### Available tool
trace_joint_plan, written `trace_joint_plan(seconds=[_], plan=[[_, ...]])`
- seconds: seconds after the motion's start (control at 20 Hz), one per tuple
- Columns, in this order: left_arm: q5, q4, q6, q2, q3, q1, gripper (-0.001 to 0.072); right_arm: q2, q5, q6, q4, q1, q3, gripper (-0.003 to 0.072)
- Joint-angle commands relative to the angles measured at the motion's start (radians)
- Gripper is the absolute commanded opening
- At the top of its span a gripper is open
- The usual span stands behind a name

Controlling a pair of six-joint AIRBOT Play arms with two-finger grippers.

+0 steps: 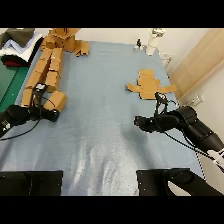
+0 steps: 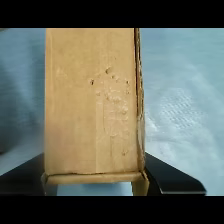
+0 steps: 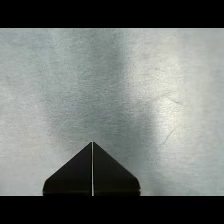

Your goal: Fold the box.

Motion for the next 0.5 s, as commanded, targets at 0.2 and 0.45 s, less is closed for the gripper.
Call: trace_joint_plan(seconds=[0.2, 0.45], plan=[[0.023, 0.031, -0.105, -0.209, 0.193, 0.097, 0.0513, 0.0, 0.009, -0.011, 0.021, 0.0, 0.001, 0.0003], [0.014, 0.03, -0.112, -0.303, 0.27, 0.096, 0.0513, 0.0, 0.009, -0.011, 0.021, 0.003, 0.001, 0.0003]])
